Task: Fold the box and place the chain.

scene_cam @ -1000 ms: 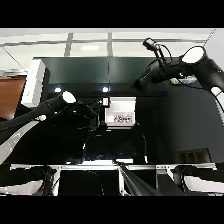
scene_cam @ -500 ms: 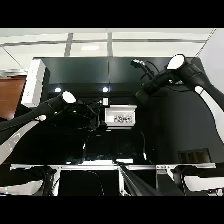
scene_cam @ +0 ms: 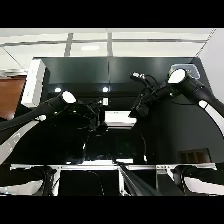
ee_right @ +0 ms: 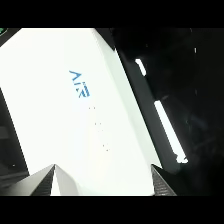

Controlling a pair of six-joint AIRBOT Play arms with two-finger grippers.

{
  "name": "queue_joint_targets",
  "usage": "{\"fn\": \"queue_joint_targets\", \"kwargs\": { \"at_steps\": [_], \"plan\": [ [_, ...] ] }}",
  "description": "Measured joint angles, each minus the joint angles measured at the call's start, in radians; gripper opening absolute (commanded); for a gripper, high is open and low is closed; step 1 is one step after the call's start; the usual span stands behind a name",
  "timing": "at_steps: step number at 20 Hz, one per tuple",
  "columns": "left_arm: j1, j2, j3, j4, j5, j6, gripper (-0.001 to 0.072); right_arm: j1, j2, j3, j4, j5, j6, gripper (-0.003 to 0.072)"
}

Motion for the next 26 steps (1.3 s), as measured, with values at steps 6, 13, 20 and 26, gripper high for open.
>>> {"fn": "queue_joint_targets", "kwargs": {
  "at_steps": [6, 13, 20, 26],
  "plan": [
    [0.000, 0.000, 0.000, 0.000, 0.000, -0.001, 0.0463, 0.047, 0.006, -0.014, -0.068, -0.025, -0.050, 0.0707],
    [0.000, 0.000, 0.000, 0.000, -0.001, 0.000, 0.0464, 0.084, 0.017, -0.013, -0.089, -0.036, -0.076, 0.0650],
    [0.000, 0.000, 0.000, -0.001, 0.001, -0.002, 0.0464, 0.093, 0.025, 0.019, -0.098, -0.044, -0.083, 0.0265],
    [0.000, 0.000, 0.000, 0.000, 0.000, -0.001, 0.0464, 0.093, 0.026, 0.025, -0.100, -0.045, -0.082, 0.0227]
  ]
}}
